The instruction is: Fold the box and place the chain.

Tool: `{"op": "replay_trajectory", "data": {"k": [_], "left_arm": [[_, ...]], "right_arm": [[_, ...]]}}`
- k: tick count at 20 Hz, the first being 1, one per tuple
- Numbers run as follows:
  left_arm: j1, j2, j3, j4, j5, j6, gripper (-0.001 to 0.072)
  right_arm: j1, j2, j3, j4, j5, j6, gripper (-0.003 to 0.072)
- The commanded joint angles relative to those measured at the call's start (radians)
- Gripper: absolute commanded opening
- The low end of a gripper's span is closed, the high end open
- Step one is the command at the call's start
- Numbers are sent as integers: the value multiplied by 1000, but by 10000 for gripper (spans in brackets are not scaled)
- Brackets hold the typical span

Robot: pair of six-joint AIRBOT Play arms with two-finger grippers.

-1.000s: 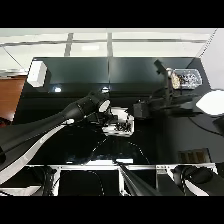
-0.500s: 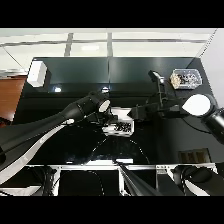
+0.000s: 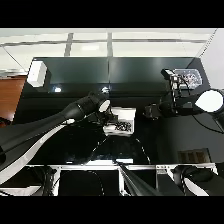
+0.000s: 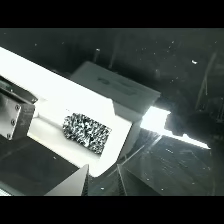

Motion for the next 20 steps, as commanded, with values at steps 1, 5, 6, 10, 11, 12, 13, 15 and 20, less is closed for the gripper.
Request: {"op": "replay_trajectory", "data": {"k": [1, 5, 6, 10, 11, 12, 13, 15, 20], "left_arm": [[0, 2, 8, -10, -15, -92, 43], [-3, 51, 8, 1, -19, -106, 524], [-3, 89, 8, 29, -21, -68, 524], [-2, 308, -5, 163, -103, 126, 522], [10, 367, -32, 219, -129, 135, 522], [50, 428, -79, 252, -141, 135, 522], [112, 481, -137, 242, -133, 135, 522], [294, 563, -291, 96, -37, 160, 522], [723, 518, -643, -824, 202, 955, 523]], "right_arm": [[1, 1, 0, -17, 3, -37, 205], [1, 1, 0, -39, 0, -42, 206], [1, 1, 0, -41, 0, -42, 205], [1, 1, 0, -69, -15, -42, 205], [1, 1, 0, -72, -32, -41, 205], [1, 1, 0, -76, -53, -41, 205], [1, 1, 0, -75, -71, -41, 205], [1, 1, 0, -75, -90, -39, 205], [1, 1, -16, -74, -97, -19, 205]]}}
